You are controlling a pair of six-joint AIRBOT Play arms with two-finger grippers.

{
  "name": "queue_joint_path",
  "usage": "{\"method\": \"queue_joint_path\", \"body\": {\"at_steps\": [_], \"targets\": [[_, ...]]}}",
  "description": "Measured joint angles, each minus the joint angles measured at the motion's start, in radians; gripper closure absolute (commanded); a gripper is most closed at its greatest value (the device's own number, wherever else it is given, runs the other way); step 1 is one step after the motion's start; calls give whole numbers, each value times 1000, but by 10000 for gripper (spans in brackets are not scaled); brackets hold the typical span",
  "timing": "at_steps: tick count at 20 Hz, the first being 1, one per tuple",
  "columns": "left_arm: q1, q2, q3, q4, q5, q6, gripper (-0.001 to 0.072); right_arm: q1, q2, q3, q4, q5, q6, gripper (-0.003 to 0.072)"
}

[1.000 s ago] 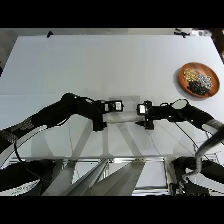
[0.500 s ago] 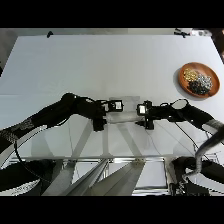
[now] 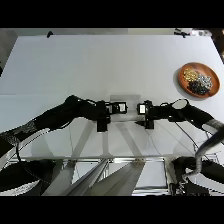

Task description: Fold the box and place the chain.

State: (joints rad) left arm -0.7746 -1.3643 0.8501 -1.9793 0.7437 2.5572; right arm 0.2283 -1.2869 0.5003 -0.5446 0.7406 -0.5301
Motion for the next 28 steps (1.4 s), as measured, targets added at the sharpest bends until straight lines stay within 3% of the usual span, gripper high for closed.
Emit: {"method": "queue_joint_path", "body": {"at_steps": [8, 10, 18, 28], "targets": [[-10, 0, 0, -3, -35, 0, 519, 0, 0, 0, -2, -1, -2, 207], [-23, 0, 0, -6, -46, 0, 647, 0, 0, 0, -2, -1, -2, 207], [-58, 0, 0, 35, -34, -1, 636, 0, 0, 0, -3, -1, -5, 207], [15, 18, 1, 46, 126, -67, 633, 2, -1, 0, 1, 2, -2, 207]]}}
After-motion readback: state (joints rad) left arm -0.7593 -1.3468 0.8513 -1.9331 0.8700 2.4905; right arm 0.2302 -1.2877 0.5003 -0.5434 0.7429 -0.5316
